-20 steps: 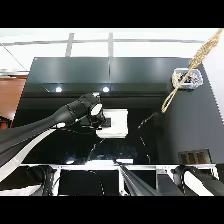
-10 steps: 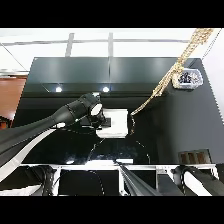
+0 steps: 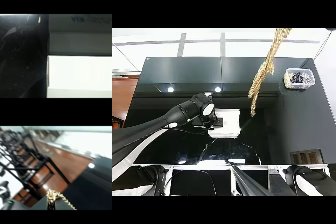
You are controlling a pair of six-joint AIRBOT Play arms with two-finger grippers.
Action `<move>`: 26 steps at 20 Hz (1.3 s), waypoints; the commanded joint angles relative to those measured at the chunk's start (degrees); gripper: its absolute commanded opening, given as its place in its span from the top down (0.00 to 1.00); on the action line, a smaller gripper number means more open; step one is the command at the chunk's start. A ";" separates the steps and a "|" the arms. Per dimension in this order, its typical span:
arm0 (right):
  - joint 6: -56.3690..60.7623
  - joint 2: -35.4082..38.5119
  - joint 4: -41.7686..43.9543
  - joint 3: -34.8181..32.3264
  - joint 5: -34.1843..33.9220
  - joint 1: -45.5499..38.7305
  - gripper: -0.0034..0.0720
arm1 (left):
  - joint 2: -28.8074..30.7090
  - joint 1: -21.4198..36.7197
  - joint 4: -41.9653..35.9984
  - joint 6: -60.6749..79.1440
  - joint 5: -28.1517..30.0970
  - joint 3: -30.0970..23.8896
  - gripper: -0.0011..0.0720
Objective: Fold the box and place the chain.
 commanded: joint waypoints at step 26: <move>8.35 -0.50 -21.27 -16.44 -3.69 18.91 0.94 | 0.00 0.00 0.00 0.00 -0.24 0.02 0.95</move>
